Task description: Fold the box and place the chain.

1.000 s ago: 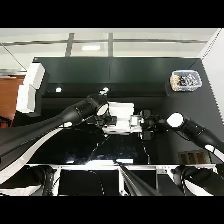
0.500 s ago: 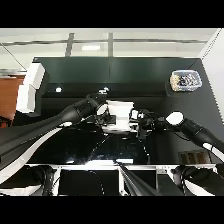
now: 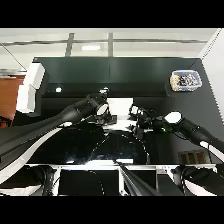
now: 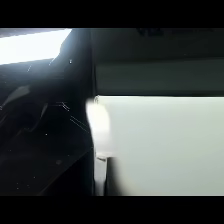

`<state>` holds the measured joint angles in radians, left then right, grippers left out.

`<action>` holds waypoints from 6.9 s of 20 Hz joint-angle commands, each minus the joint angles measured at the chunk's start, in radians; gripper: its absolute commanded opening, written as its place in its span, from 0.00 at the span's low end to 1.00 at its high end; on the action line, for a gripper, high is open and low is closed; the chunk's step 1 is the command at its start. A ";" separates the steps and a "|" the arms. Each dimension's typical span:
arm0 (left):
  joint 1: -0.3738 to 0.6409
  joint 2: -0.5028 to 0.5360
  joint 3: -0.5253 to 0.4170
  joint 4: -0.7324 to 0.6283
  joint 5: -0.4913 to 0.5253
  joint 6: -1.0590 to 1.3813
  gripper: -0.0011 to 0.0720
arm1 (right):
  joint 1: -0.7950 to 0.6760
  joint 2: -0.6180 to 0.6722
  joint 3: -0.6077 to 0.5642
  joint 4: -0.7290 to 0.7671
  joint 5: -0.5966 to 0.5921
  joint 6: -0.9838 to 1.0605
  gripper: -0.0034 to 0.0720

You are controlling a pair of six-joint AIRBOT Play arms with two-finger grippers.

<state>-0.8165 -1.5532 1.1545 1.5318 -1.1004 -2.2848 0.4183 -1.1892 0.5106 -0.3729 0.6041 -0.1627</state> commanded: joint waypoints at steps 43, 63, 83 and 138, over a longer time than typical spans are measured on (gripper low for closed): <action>0.000 0.000 -0.001 0.004 0.022 0.007 0.05 | -0.448 -0.025 -0.027 0.006 0.521 0.998 0.12; 0.000 0.000 0.000 0.001 0.018 0.007 0.05 | 0.047 -0.031 0.300 -0.693 0.298 1.784 0.70; 0.000 0.000 0.000 0.002 0.017 0.009 0.05 | 0.208 -0.211 0.506 -0.990 0.515 2.207 0.50; 0.000 0.000 0.000 -0.014 0.003 0.010 0.05 | 0.147 0.119 0.548 -1.636 0.620 2.129 0.55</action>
<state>-0.8165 -1.5532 1.1542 1.5196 -1.1023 -2.2761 0.6067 -1.1286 1.0603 -1.7092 1.2263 1.9797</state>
